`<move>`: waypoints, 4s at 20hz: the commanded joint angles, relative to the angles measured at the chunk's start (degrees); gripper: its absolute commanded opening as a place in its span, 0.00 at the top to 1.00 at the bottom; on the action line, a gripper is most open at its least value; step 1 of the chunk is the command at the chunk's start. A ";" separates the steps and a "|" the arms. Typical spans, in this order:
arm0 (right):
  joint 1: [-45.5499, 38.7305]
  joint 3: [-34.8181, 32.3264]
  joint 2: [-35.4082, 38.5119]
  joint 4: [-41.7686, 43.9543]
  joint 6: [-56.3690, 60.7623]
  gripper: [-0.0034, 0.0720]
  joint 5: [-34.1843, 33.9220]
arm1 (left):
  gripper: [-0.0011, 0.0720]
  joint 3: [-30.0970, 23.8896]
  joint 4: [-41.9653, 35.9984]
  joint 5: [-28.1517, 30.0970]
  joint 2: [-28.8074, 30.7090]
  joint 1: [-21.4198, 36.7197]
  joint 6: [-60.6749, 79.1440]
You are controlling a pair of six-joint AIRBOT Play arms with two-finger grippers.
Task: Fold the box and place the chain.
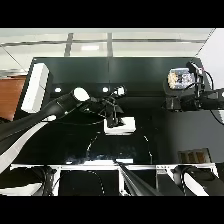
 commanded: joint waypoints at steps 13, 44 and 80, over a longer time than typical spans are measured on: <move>-0.04 0.02 0.04 -1.64 0.13 0.93 -0.42 | 0.01 1.55 6.88 -3.85 -2.49 -3.85 -1.88; -0.07 0.04 0.04 -11.93 0.44 0.94 3.37 | 0.53 5.86 53.86 -14.73 8.61 8.96 -56.63; -0.04 0.02 0.02 -11.50 7.04 0.93 -0.39 | 0.40 -21.66 40.76 3.67 25.33 70.34 -34.34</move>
